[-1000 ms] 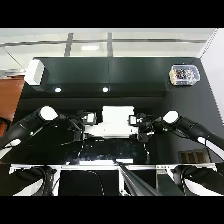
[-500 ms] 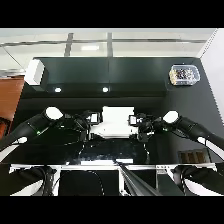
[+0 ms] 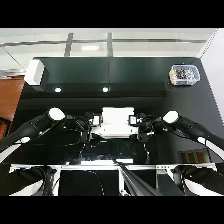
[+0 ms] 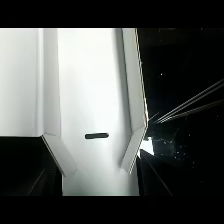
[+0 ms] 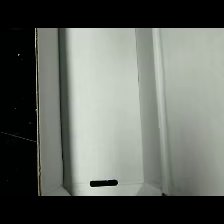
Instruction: Fold the box and place the chain.
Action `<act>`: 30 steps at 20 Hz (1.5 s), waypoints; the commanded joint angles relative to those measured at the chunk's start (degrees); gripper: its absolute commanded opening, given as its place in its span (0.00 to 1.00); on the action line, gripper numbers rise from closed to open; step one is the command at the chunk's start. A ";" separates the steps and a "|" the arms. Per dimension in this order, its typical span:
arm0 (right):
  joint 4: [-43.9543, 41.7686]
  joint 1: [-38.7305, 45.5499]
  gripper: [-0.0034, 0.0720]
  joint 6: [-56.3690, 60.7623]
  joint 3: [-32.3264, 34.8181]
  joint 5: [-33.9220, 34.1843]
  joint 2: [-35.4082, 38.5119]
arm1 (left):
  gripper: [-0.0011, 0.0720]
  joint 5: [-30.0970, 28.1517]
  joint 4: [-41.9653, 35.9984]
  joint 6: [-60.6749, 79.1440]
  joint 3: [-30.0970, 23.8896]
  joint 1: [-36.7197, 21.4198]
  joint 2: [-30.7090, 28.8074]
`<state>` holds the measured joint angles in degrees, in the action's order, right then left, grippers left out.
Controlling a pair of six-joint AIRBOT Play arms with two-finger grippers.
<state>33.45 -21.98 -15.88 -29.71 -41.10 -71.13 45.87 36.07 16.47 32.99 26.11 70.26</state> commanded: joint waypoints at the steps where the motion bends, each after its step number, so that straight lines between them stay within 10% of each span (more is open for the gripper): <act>1: 0.00 -0.07 0.28 0.00 -0.04 0.02 -0.02 | 0.80 -1.77 1.38 0.04 0.00 0.07 0.04; 5: 0.00 -0.07 0.28 0.00 -0.04 0.02 -0.02 | 0.46 -1.90 0.87 0.04 0.00 0.15 0.04; 9: 0.00 -0.07 0.28 0.00 -0.04 0.02 -0.02 | 0.33 -1.44 -1.36 0.02 0.00 0.15 0.04; 25: 0.00 -0.07 0.28 0.00 -0.04 0.02 -0.02 | 0.33 -4.90 -14.25 0.00 0.81 4.55 3.82; 30: 0.00 -0.07 0.28 0.00 -0.04 0.02 -0.02 | 0.05 -4.90 -14.08 0.02 0.81 4.57 3.85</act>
<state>33.47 -21.98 -15.92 -29.71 -41.06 -71.13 41.08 22.04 16.49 33.74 30.61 74.00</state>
